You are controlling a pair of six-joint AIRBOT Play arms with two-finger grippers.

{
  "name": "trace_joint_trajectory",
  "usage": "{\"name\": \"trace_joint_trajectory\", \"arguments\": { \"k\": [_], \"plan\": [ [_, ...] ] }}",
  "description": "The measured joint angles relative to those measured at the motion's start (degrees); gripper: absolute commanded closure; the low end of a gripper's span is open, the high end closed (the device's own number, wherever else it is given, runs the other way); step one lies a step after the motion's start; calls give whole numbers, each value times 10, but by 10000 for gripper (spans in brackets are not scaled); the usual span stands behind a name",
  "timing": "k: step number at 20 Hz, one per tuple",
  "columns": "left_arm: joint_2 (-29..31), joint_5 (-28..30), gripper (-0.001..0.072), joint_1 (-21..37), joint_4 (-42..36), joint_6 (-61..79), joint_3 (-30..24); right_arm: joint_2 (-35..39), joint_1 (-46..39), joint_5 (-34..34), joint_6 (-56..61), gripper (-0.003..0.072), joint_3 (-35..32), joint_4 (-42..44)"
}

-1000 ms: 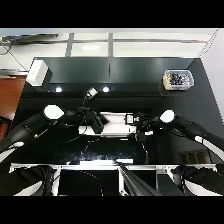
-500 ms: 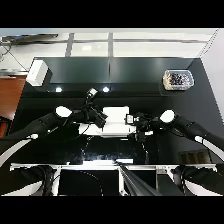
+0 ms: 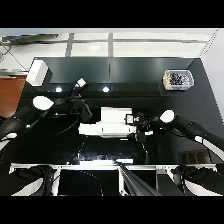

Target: Fold the box and place the chain.

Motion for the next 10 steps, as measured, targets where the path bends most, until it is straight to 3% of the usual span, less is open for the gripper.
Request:
{"name": "trace_joint_trajectory", "arguments": {
  "k": [1,4,10],
  "plan": [
    [5,-32,-2,7,30,11,0,0,0,0,0,201,0,0],
    [7,-86,-2,5,113,45,-10,0,0,0,0,201,0,0],
    [-27,-51,4,-57,153,107,-35,0,0,0,0,201,0,0]
  ]
}}
